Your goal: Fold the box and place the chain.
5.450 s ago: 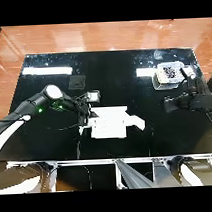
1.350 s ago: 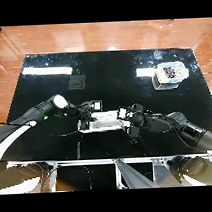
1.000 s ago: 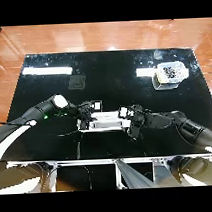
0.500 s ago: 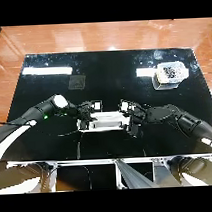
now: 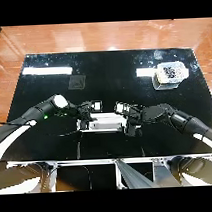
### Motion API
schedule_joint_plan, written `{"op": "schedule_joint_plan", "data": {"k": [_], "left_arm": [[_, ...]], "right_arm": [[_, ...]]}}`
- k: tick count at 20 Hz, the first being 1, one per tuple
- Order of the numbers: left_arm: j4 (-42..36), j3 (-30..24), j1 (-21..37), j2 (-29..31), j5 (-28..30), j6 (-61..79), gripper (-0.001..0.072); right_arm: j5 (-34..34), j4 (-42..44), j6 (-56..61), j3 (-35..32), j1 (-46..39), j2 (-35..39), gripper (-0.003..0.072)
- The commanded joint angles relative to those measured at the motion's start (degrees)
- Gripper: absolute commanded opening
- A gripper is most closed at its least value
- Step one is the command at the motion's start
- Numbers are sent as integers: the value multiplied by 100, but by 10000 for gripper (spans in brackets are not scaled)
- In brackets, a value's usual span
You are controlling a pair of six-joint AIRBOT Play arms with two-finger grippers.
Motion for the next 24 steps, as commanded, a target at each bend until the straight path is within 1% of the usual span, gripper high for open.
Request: {"op": "schedule_joint_plan", "data": {"k": [1, 4, 6, 9, 15, 24], "left_arm": [[-2, 4, -2, 4, 9, -2, 26], [-4, 4, -2, 4, 9, -7, 26], [-4, 4, -2, 4, -22, -70, 26], [-2, 2, -2, 4, -256, -236, 24], [44, 2, 0, 4, -146, -326, 25], [44, 2, -2, 4, -127, -328, 25]], "right_arm": [[-70, -7, 0, 24, 98, -129, 707], [-26, -63, 0, 24, 98, -195, 707], [-11, -260, -2, 24, 98, -254, 706], [24, -361, 0, 22, 92, -262, 707], [26, -358, -2, 20, 94, -313, 706], [282, -393, 0, 7, 94, -527, 700]]}}
